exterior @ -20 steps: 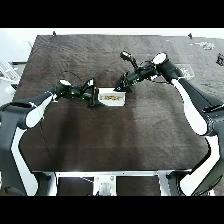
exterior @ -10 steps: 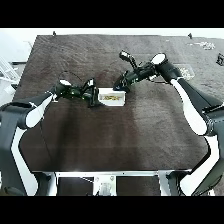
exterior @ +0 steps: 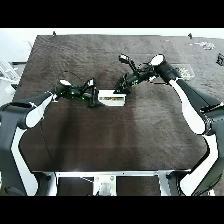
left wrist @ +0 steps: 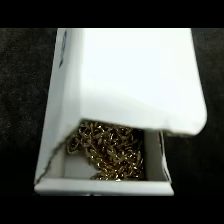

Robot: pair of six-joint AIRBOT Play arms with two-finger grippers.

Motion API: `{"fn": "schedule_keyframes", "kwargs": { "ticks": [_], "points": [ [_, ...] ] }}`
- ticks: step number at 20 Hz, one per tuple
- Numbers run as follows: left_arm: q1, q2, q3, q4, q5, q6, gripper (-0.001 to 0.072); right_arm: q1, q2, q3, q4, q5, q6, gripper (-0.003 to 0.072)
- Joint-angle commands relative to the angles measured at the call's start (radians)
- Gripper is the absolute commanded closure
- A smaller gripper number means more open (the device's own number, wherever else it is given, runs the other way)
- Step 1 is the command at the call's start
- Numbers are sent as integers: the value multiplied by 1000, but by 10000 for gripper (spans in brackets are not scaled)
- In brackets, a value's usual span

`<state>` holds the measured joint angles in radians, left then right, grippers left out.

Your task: Fold the box and place the chain.

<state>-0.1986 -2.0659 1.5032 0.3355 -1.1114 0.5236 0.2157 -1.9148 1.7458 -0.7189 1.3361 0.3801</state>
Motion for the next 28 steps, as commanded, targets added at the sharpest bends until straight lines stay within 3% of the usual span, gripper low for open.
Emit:
{"fn": "schedule_keyframes", "kwargs": {
  "ticks": [1, 6, 9, 14, 21, 24, 28],
  "points": [
    [1, 1, 0, 0, 0, 0, 167, -1, -8, 2, -3, 3, -2, 249],
    [1, 1, 0, 0, 0, 0, 167, -1, -8, 2, 48, 3, -76, 281],
    [1, 1, 0, 0, 0, 0, 167, -1, -8, 3, 76, 4, -90, 380],
    [1, 1, 0, 0, 0, 0, 167, -1, -8, 3, 80, 3, -105, 474],
    [1, 1, 0, 0, 0, 0, 167, -1, -12, -3, 48, 11, -102, 472],
    [1, 1, 0, 0, 0, 0, 167, -1, -13, -3, 49, -11, -132, 593],
    [1, 1, 0, 0, 0, 0, 167, 6, -12, -3, 49, -2, -135, 562]
  ]
}}
